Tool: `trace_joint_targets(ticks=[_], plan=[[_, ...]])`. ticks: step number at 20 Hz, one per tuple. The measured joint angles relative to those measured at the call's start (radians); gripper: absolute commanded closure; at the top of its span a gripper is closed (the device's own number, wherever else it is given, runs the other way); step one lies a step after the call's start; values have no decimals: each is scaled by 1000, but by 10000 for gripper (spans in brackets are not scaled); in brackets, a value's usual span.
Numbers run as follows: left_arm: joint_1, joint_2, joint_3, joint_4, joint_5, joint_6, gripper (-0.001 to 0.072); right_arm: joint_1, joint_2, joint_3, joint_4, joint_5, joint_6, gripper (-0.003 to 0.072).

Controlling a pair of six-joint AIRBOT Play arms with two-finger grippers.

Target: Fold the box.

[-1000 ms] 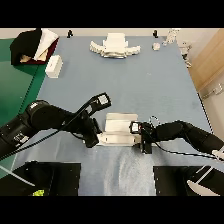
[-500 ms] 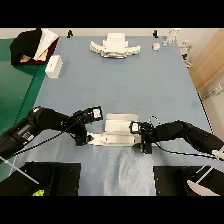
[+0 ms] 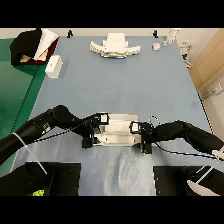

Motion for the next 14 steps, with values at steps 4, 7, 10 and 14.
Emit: trace_joint_targets(ticks=[4, 7, 10, 14], plan=[[-6, -56, 0, -79, 23, 75, 561, 0, 0, 0, 0, 0, 0, 169], [-22, -75, 0, -113, 34, 109, 605, 0, 0, 0, 0, 0, 0, 169], [-37, -89, 0, -144, 59, 132, 605, 0, 0, 0, 0, 0, 0, 169], [-50, -111, 0, -206, 85, 170, 604, 0, 0, 0, 0, 0, 1, 170]])
